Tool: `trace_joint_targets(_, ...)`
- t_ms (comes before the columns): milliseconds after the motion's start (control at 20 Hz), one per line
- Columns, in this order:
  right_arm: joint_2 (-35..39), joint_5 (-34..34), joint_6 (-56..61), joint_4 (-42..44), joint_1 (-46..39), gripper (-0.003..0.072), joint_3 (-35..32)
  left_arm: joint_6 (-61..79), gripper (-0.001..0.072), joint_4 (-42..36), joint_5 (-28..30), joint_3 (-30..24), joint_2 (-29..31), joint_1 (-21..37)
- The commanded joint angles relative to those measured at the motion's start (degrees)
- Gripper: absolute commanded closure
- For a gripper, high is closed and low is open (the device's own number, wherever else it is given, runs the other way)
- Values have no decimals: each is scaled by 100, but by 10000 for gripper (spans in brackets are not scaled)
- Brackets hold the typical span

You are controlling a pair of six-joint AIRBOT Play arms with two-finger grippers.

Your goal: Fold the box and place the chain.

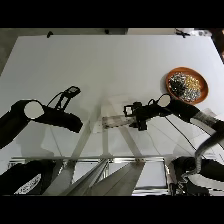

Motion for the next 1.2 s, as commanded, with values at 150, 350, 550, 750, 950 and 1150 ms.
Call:
trace_joint_targets(150,0,2,2,0,4,388,7,-776,706,-837,426,-247,-542,57)
trace_joint_targets(350,0,2,2,0,4,388,7,-772,706,-951,597,-247,-1010,55)
trace_joint_targets(550,0,2,2,0,4,388,7,-820,707,-951,647,-247,-1134,57)
trace_joint_targets(750,0,2,2,0,4,388,7,-901,707,-1003,789,-247,-1189,17)
trace_joint_targets(950,0,2,2,2,4,388,7,-898,707,-1069,1047,-247,-1425,-177)
trace_joint_targets(1150,-2,2,2,0,4,388,7,-870,706,-1340,1244,-247,-1473,-308)
